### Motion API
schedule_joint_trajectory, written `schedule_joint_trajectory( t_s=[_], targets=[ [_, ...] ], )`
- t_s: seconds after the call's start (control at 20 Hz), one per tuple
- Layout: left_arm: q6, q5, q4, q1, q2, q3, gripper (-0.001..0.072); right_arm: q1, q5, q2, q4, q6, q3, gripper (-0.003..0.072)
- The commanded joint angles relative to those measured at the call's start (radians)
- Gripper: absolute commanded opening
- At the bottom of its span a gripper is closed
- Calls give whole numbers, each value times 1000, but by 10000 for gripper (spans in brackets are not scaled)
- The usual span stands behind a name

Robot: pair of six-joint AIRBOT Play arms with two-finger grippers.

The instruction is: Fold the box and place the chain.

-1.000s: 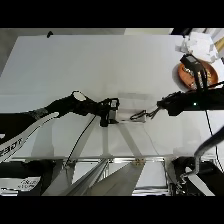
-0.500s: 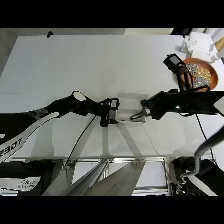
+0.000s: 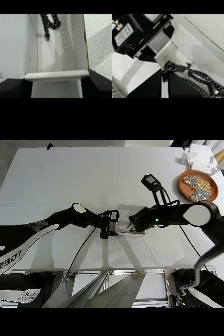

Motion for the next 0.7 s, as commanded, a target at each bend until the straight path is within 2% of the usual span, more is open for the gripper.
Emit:
schedule_joint_trajectory(
  t_s=[0.0,0.35,0.65],
  targets=[
    [0,0,0,0,0,0,72,16,-7,-90,-24,2,-1,22],
    [0,0,0,0,0,0,72,16,-7,-240,-29,1,-1,22],
    [0,0,0,0,0,0,72,16,-10,-262,-29,-1,-1,23]
  ],
)
